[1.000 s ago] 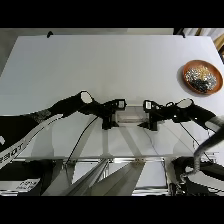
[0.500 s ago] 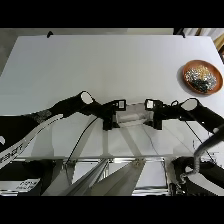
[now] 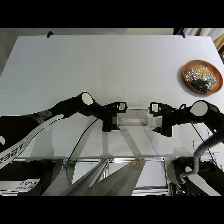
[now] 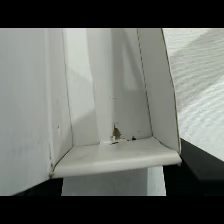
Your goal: Fold the box and place the chain.
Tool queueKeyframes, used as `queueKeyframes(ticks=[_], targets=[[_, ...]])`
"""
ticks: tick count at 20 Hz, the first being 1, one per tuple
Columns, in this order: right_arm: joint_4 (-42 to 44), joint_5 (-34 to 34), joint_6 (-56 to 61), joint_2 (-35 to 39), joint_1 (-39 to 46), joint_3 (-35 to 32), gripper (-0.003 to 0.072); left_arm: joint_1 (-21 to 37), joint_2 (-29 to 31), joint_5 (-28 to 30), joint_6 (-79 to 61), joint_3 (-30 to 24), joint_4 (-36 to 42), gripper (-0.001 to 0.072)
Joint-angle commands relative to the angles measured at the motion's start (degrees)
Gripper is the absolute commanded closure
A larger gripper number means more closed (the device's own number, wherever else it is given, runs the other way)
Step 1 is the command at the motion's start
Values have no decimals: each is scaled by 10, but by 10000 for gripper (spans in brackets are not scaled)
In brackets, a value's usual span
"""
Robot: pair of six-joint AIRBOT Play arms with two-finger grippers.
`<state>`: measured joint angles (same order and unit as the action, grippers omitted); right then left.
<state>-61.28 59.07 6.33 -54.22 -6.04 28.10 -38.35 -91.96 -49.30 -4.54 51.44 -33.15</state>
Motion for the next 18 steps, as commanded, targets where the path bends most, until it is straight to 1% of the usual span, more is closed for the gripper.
queueKeyframes(ticks=[1, 4, 5, 7, 11, 12, 13, 14, 16, 18], targets=[[-12, 23, 42, 60, 0, 0, -10, 0, 0, 6, 0, 1, 1, 501], [26, 25, 44, 102, 0, 0, -8, 0, 0, 7, 1, 1, 6, 501], [45, 24, 43, 106, 0, 0, -6, -1, 0, 7, 16, 1, 16, 498], [86, 12, 43, 107, 0, 0, 25, -1, 0, 12, 63, 1, 16, 499], [148, -3, 42, 106, 0, 0, 26, 0, 1, -2, 73, 1, 8, 500], [151, -3, 42, 107, 0, 0, 26, 0, 1, 8, 71, 1, 3, 518], [151, -2, 42, 107, 0, 0, 26, 0, 2, 18, 72, 1, -10, 600], [151, -2, 42, 107, 0, 0, 26, 2, 5, 24, 71, 1, -45, 707], [152, -2, 41, 107, 0, 0, 26, 2, 18, 30, 74, 1, -139, 704], [153, -2, 42, 107, 0, 0, 26, 2, 34, 31, 76, 1, -209, 704]])
